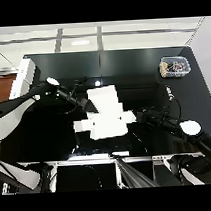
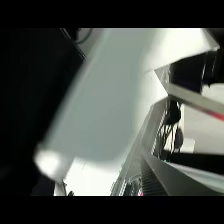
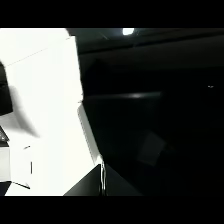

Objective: Fold the box and place the chain.

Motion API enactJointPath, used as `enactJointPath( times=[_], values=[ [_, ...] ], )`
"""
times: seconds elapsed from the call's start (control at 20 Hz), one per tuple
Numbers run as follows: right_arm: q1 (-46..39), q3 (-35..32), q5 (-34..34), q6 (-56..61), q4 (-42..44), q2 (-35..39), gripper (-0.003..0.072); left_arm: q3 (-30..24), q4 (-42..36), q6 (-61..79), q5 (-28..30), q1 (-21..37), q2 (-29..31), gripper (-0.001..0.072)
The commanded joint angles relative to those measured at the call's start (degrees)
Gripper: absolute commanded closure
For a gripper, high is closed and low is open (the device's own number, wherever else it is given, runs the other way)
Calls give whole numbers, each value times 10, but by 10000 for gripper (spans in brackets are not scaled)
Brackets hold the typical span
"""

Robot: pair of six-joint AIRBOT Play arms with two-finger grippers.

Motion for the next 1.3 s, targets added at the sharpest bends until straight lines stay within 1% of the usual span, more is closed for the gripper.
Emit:
enactJointPath(
  times=[0.0, 0.1, 0.15, 0.2, 0.25, 0.3, 0.35, 0.4, 0.45, 0.5, 0.55, 0.65, 0.7, 0.8, 0.95, 1.05, 1.1, 1.15, 1.25],
  values=[
    [1, 0, 2, 0, 0, 1, 677, 42, 34, 42, -50, -9, -29, 230],
    [1, 0, 6, 0, 0, 1, 677, 56, 52, 46, -61, -8, -35, 239],
    [1, 0, 10, 0, -1, 1, 677, 61, 53, 60, -70, -9, -37, 323],
    [1, 0, 13, 0, -3, 1, 676, 61, 53, 71, -76, -10, -37, 382],
    [1, 0, 13, 0, -4, 1, 676, 61, 54, 79, -83, -11, -37, 503],
    [0, 0, 12, -1, -4, 1, 676, 61, 57, 92, -92, -11, -37, 608],
    [0, 0, 8, -1, -4, 1, 675, 62, 59, 103, -96, -10, -37, 684],
    [0, 0, 6, -1, -4, 1, 625, 62, 59, 102, -96, -9, -37, 682],
    [0, 0, 14, -7, -5, 1, 248, 62, 59, 100, -97, -9, -36, 683],
    [0, 1, 34, -28, -9, 1, -18, 62, 61, 90, -96, -9, -33, 685],
    [-4, 10, 69, -47, -45, 1, -17, 61, 63, 72, -93, -10, -28, 686],
    [-25, 55, 149, -42, -162, 1, -16, 58, 78, 55, -79, -19, -1, 689],
    [-38, 84, 181, -38, -217, 1, -16, 44, 81, 60, -56, -24, 25, 689],
    [-59, 132, 215, -38, -284, 1, -15, -16, 55, 105, 30, -34, 106, 689],
    [-88, 156, 207, -39, -287, 1, -15, -148, -2, 216, 192, -40, 258, 685],
    [-106, 156, 199, -39, -290, 1, -15, -210, 1, 326, 278, -52, 324, 683],
    [-111, 156, 199, -39, -289, 1, -15, -227, 14, 385, 294, -58, 337, 683],
    [-114, 156, 196, -39, -289, 1, -15, -233, 31, 428, 294, -67, 339, 683],
    [-113, 156, 206, -39, -287, 0, -15, -233, 62, 432, 308, -92, 325, 683]
  ],
)
